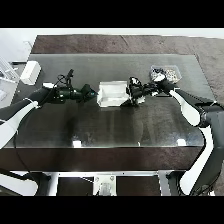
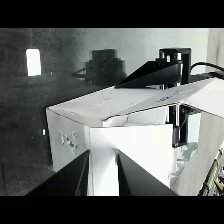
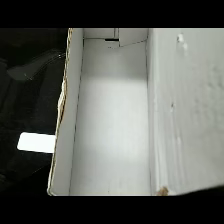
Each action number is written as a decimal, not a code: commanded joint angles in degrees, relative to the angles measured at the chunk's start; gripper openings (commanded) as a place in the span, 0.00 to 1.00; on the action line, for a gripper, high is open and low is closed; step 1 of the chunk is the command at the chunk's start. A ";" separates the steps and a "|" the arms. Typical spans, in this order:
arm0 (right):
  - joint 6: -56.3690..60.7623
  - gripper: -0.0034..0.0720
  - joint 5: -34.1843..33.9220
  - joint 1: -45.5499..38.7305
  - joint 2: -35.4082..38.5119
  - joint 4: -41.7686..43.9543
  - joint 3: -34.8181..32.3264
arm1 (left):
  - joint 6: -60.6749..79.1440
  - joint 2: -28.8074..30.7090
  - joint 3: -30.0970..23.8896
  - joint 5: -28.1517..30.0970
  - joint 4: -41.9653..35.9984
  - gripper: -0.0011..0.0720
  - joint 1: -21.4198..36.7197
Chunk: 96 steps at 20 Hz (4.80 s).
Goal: Fold the box and place the chain.
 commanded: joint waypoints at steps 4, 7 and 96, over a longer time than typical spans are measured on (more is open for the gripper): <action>0.00 0.71 0.02 0.04 -0.04 0.02 -0.02 | -5.95 0.02 0.09 0.50 3.76 0.31 -0.85; 0.00 0.71 0.02 0.07 -0.04 0.02 -0.02 | -6.69 0.02 0.09 0.55 3.69 0.31 -1.01; 0.00 0.71 0.02 0.04 -0.04 0.00 -0.02 | -49.70 -10.05 29.94 -10.80 55.10 0.56 -15.67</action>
